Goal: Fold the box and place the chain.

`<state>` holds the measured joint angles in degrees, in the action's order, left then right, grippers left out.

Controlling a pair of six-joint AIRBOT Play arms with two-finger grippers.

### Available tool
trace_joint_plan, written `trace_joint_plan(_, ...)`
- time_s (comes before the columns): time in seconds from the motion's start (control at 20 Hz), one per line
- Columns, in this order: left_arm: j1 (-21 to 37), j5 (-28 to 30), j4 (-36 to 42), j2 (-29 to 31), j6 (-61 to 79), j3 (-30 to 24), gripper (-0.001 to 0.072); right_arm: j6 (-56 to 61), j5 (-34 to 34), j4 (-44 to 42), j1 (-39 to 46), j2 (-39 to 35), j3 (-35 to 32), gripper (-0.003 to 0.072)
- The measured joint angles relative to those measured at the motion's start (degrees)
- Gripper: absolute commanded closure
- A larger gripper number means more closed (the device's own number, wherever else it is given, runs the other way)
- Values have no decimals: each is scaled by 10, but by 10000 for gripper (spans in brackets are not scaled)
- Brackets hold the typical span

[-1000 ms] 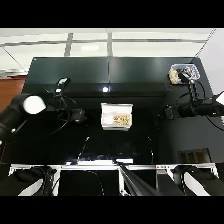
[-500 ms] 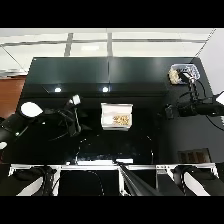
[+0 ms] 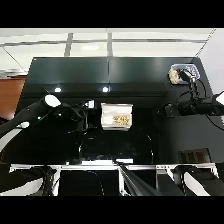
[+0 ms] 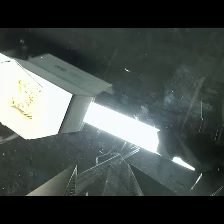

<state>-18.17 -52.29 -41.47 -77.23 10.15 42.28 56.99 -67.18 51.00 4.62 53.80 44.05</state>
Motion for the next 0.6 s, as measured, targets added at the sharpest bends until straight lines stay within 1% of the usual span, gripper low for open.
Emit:
trace_joint_plan(0.25, -14, 5, 19, -34, 4, 22, -4, 0, 1, 0, 0, 0, 0, 315)
trace_joint_plan(0.6, -24, 10, 34, -45, 4, 31, -2, 0, 2, 0, 0, 0, 0, 315)
